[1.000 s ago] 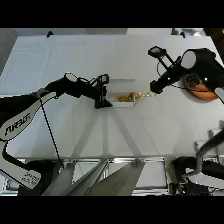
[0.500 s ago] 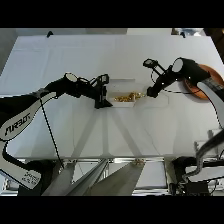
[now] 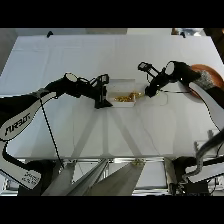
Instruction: Fold the box and place the chain.
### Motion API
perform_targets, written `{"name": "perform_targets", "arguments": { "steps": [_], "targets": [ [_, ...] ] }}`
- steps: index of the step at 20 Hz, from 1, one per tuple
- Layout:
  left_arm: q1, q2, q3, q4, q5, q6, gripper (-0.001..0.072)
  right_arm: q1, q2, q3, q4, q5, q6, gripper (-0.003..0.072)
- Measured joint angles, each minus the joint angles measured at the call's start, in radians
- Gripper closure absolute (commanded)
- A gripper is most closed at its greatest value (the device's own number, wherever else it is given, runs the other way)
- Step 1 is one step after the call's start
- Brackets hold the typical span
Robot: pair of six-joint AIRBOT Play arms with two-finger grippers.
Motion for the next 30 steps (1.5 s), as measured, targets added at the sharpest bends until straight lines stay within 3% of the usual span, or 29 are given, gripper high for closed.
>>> {"name": "perform_targets", "arguments": {
  "steps": [1,10,22,30],
  "targets": [
    [0.000,0.000,0.000,0.000,0.000,0.000,0.0451,0.004,-0.002,0.000,0.004,0.017,0.000,0.0674],
    [0.000,0.000,0.000,0.000,0.000,0.000,0.0451,0.067,0.048,-0.003,-0.036,0.111,0.042,0.0676],
    [0.000,0.000,0.000,0.000,0.000,0.000,0.0451,0.238,0.343,-0.001,0.084,0.017,0.161,0.0675],
    [0.000,0.000,0.000,0.000,0.000,0.000,0.0451,0.398,0.381,0.005,0.188,-0.171,0.203,0.0675]
  ]
}}
